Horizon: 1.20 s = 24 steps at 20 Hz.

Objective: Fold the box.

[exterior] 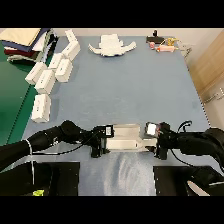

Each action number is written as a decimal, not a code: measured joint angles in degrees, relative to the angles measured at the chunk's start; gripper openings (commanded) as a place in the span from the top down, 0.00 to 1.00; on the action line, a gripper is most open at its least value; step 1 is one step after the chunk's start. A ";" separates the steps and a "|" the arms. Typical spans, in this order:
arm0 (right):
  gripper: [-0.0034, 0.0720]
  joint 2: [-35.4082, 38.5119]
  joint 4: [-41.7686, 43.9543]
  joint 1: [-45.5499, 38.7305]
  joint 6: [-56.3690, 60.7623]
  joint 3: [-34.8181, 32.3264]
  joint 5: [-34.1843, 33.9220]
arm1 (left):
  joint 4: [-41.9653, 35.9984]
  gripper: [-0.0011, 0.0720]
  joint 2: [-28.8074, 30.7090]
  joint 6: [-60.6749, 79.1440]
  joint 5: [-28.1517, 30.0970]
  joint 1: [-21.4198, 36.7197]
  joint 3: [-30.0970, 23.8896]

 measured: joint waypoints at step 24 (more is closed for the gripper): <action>0.95 -29.40 21.16 0.02 36.35 16.87 4.90 | -0.02 0.52 0.00 0.00 0.00 0.00 0.00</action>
